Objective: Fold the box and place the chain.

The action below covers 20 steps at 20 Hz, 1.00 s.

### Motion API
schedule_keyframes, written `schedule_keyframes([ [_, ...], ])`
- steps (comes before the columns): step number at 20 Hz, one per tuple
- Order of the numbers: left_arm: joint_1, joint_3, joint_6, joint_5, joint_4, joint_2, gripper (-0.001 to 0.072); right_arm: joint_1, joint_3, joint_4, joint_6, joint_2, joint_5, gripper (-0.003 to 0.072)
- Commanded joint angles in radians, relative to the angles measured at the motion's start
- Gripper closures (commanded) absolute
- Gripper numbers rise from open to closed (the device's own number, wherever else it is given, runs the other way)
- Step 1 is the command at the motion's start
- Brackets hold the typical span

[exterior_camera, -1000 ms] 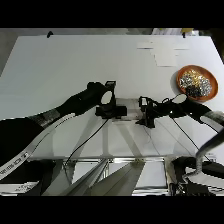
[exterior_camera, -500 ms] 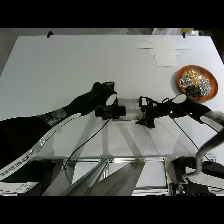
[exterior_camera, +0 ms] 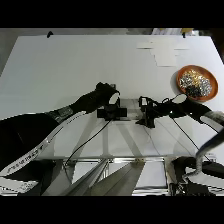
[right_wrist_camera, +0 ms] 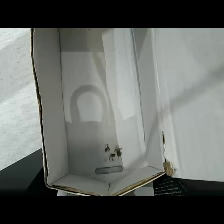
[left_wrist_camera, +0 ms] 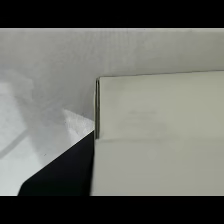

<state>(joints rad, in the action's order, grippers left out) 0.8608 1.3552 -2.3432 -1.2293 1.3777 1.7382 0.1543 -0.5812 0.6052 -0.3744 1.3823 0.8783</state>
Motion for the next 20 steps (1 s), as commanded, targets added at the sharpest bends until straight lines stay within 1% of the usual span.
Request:
schedule_keyframes([
  [1, -0.002, 0.08, 0.04, -0.105, 0.009, 0.051, 0.0524, 0.0, 0.0, 0.0, 0.0, 0.0, 0.0, 0.0349],
  [11, -0.027, 0.085, 0.039, -0.083, 0.01, 0.055, 0.0525, 0.0, 0.0, 0.0, 0.0, 0.0, 0.001, 0.0349],
  [12, -0.027, 0.085, 0.039, -0.083, 0.009, 0.055, 0.0561, 0.0, 0.0, 0.0, 0.0, 0.0, 0.0, 0.0349],
  [13, -0.026, 0.085, 0.039, -0.083, 0.009, 0.055, 0.0654, 0.0, 0.0, 0.0, 0.0, 0.0, 0.0, 0.0349],
  [14, -0.026, 0.085, 0.039, -0.083, 0.009, 0.055, 0.0703, 0.0, 0.0, 0.0, 0.0, 0.0, 0.0, 0.0349],
  [18, -0.024, 0.085, 0.039, -0.083, 0.011, 0.055, 0.0703, 0.0, 0.0, 0.0, 0.0, 0.0, 0.0, 0.0349],
  [19, -0.024, 0.085, 0.039, -0.081, 0.011, 0.055, 0.0697, 0.0, 0.0, 0.0, 0.0, 0.0, 0.0, 0.0349],
  [20, -0.024, 0.085, 0.039, -0.079, 0.011, 0.055, 0.067, 0.0, 0.0, 0.0, 0.0, 0.0, 0.0, 0.0349],
])
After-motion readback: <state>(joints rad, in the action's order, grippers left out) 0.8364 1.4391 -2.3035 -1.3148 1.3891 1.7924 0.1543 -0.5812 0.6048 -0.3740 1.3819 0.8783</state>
